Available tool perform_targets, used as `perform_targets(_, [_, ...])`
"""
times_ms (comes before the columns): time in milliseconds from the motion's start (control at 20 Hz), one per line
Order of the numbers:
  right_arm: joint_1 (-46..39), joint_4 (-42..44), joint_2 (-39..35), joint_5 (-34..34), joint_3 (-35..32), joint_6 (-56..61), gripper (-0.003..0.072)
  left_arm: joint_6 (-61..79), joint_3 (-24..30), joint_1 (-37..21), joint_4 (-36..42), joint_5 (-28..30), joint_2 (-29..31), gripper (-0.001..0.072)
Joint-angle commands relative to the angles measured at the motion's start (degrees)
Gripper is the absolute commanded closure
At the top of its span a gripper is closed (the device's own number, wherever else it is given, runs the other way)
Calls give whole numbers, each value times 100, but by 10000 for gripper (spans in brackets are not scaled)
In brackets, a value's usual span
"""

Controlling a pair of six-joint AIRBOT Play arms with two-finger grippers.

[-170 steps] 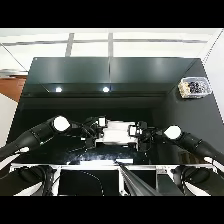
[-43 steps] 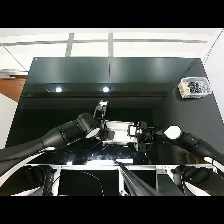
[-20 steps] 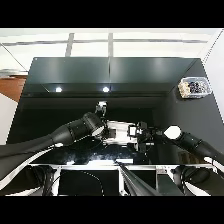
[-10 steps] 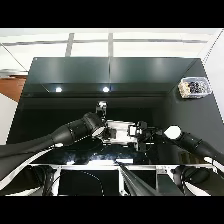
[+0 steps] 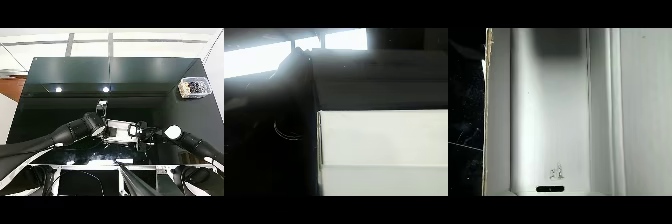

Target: Fold the box and place the chain.

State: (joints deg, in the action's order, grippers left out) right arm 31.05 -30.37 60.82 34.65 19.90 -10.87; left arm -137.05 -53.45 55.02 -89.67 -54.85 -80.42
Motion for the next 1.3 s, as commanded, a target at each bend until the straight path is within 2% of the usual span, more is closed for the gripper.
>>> perform_targets(0, [4, 9, 4, 4, -2, -2, 11, 9, -4, 2, 63, 33, 4, 678])
perform_targets(50, [2, -35, 4, -4, -2, -2, -32, 9, -4, 2, 61, -20, 7, 678])
perform_targets(250, [2, -848, -181, 33, 13, 721, -33, 9, -4, -9, 28, -378, 7, 679])
perform_targets(400, [2, -1672, -651, 476, 15, 1602, -31, 7, -2, -9, -28, -433, 7, 678])
perform_targets(550, [2, -1727, -1139, 697, 15, 1864, -24, 7, -2, -9, -133, -426, 4, 678])
perform_targets(700, [2, -1727, -1202, 673, 11, 1862, -20, 7, -2, -7, -133, -420, 4, 679])
perform_targets(750, [2, -1725, -1202, 623, 9, 1860, 87, 7, -2, -7, -133, -420, 4, 679])
perform_targets(800, [4, -1725, -1202, 592, 9, 1860, 155, 7, -2, -7, -133, -417, 4, 678])
perform_targets(900, [22, -1690, -1178, 584, 9, 1858, 170, 7, -2, -7, -133, -417, 4, 679])
perform_targets(950, [66, -1620, -1143, 584, 9, 1862, 357, 7, -2, -7, -133, -415, 4, 679])
perform_targets(1000, [127, -1558, -1091, 584, 9, 1864, 387, 7, -2, -7, -131, -413, 4, 678])
perform_targets(1100, [297, -1325, -935, 422, 9, 1864, 388, 7, -2, -7, -131, -413, 4, 678])
perform_targets(1150, [376, -1132, -868, 181, 9, 1864, 447, 7, -2, -7, -131, -415, 4, 678])
perform_targets(1200, [407, -953, -831, -61, 9, 1862, 562, 7, -2, -7, -120, -415, 4, 678])
perform_targets(1250, [407, -809, -796, -232, 9, 1862, 558, 7, -2, -7, -116, -413, 4, 678])
